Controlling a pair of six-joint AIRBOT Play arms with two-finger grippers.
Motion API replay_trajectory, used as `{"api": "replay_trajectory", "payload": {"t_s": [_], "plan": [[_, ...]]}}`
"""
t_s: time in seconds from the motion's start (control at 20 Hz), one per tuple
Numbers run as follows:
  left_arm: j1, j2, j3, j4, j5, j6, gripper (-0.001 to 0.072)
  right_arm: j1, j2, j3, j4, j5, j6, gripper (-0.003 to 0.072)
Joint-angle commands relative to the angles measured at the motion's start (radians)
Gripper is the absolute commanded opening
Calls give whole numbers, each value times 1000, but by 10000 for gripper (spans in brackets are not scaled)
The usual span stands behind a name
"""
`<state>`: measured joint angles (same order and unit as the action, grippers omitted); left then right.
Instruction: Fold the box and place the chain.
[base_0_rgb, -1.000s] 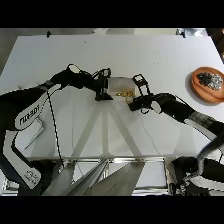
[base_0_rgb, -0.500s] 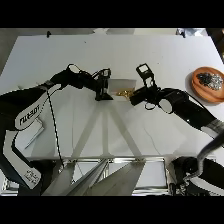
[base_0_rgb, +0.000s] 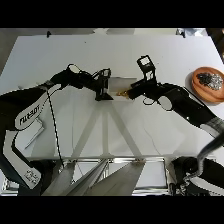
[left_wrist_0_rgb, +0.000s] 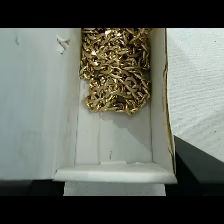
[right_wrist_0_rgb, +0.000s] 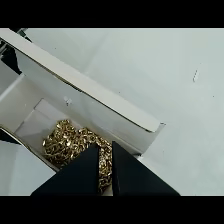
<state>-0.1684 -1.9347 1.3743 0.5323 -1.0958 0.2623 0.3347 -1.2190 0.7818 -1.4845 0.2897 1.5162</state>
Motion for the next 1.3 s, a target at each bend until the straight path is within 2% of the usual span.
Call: {"api": "replay_trajectory", "payload": {"t_s": [0.0,0.1,0.15,0.2,0.25,0.45,0.65,0.85,1.05,1.15,1.25], "plan": [[0,-1,0,0,0,0,218,3,-37,2,0,9,1,117],[0,-1,0,0,0,0,218,7,-38,2,0,7,-1,129],[0,-1,0,0,0,0,218,7,-38,2,0,7,-3,198],[0,-1,0,0,0,0,218,7,-38,2,0,7,-3,364],[0,-1,0,0,0,0,218,7,-37,2,0,7,-3,452],[0,-1,0,0,0,0,218,7,-15,2,-1,7,-7,461],[0,-1,0,0,0,0,218,7,60,8,-4,6,-41,461],[0,-1,0,0,0,0,218,-35,65,114,-3,46,-77,460],[0,-1,0,0,0,0,218,-131,-61,288,14,196,-96,460],[0,-1,0,0,0,0,218,-169,-150,392,127,305,-212,460],[0,-1,0,0,0,0,218,-201,-246,497,347,467,-399,460]]}}
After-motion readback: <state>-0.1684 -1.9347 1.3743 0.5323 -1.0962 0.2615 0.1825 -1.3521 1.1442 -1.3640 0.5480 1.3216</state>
